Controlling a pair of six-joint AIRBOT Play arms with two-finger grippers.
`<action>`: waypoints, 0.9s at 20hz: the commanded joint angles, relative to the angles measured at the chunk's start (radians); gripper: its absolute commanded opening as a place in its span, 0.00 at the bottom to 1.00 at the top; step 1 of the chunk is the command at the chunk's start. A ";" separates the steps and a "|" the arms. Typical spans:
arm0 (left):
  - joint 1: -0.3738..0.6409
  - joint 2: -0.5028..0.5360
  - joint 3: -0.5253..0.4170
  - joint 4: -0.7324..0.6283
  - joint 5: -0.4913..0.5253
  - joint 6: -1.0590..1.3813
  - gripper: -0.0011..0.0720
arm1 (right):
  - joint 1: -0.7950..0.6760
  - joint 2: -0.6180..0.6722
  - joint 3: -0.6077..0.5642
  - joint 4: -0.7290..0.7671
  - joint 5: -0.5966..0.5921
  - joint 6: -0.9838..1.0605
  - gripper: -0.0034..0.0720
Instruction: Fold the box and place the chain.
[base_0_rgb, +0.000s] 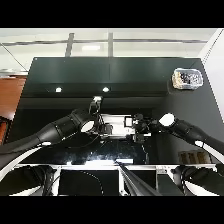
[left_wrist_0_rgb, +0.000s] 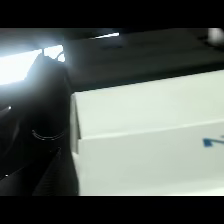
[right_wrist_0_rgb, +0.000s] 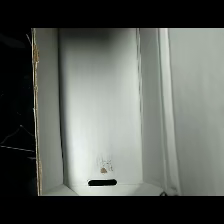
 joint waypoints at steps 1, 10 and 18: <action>-0.009 -0.011 0.017 0.023 -0.022 -0.041 0.74 | 0.000 -0.001 0.000 -0.001 0.000 0.000 0.66; 0.029 -0.019 0.019 0.028 -0.073 -0.107 0.58 | 0.000 -0.001 0.000 0.000 0.001 0.000 0.66; 0.022 -0.112 0.117 0.024 -0.121 -0.106 0.49 | 0.000 -0.001 0.000 0.000 0.001 0.000 0.66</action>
